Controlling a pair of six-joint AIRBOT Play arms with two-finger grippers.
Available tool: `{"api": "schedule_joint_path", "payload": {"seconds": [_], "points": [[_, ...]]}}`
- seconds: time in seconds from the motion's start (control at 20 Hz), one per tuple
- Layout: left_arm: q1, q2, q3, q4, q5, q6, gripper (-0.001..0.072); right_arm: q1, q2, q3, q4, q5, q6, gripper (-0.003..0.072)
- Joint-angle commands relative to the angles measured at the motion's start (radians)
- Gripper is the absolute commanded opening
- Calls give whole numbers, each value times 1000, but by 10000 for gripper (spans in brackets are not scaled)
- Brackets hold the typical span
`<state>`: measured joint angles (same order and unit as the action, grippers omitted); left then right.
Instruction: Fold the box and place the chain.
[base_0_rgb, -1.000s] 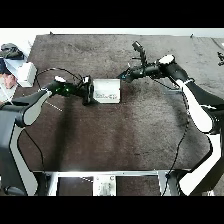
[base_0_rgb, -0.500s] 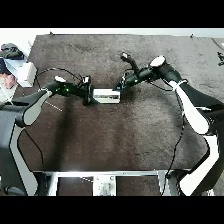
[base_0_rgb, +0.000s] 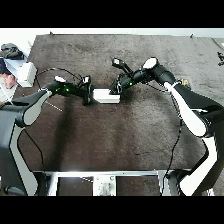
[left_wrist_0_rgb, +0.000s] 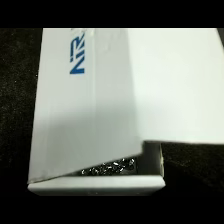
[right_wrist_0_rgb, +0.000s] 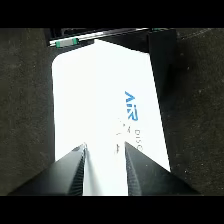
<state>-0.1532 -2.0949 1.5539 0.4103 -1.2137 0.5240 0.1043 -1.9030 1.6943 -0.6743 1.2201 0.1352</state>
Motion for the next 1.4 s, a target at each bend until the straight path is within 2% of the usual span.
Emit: {"api": "schedule_joint_path", "payload": {"seconds": [0.0, 0.3, 0.5, 0.7, 1.05, 1.15, 1.35], "points": [[0, -1, 0, 0, 0, 0, 277, 5, 0, 1, -4, -13, -39, 345], [0, -1, 0, 0, 0, 0, 277, 25, 0, 1, -92, -13, -66, 345], [0, -1, 0, 0, 0, 0, 277, 48, 0, 1, -131, -61, -73, 347], [0, -1, 0, 0, 0, 0, 277, 51, 10, 2, -131, -120, -73, 345], [0, -1, 0, 0, 0, 0, 277, 51, 20, 23, -131, -132, -72, 343], [0, -1, 0, 0, 0, 0, 277, 51, 20, 23, -131, -132, -72, 285], [0, -1, 0, 0, 0, 0, 277, 51, 20, 22, -142, -116, -72, 281]]}}
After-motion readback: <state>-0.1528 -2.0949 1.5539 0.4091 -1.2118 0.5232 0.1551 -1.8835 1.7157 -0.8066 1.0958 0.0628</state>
